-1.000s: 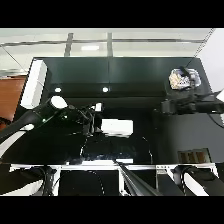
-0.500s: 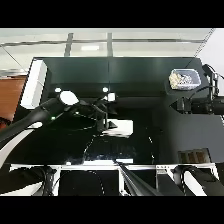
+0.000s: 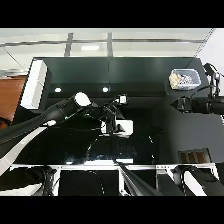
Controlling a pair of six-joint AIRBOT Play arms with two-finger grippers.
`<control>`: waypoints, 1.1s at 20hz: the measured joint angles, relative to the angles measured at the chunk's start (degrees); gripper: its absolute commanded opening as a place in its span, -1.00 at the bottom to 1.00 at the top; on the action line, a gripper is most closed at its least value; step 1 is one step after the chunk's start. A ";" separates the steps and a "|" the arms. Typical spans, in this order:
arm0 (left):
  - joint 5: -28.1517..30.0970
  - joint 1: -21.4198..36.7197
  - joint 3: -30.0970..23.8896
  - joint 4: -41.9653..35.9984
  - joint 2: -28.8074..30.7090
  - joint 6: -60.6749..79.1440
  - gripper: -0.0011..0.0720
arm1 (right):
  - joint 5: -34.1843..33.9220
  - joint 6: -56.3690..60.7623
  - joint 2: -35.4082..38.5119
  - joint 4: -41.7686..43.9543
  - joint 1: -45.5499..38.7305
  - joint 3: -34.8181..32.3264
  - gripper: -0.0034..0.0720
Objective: Fold the box and place the chain.
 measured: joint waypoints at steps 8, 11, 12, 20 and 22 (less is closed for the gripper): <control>0.07 -0.17 0.20 2.75 -0.20 -0.39 0.98 | -0.90 -0.48 0.00 -0.04 0.00 -0.02 -0.87; 0.39 -0.52 0.20 3.52 -0.20 -0.42 0.98 | -1.29 -0.52 0.00 -0.04 0.00 -0.02 -0.87; 0.44 -0.79 0.20 3.82 -0.20 -0.42 0.98 | -1.40 -0.52 0.00 -0.04 0.00 -0.02 -0.87; 2.56 -3.98 0.20 9.90 -0.35 -0.42 0.98 | -1.70 -0.57 0.00 -0.07 0.00 -0.02 -0.87; 3.69 -4.83 0.20 11.17 -0.85 -0.42 0.98 | -1.75 -0.57 0.00 -0.07 0.00 -0.02 -0.87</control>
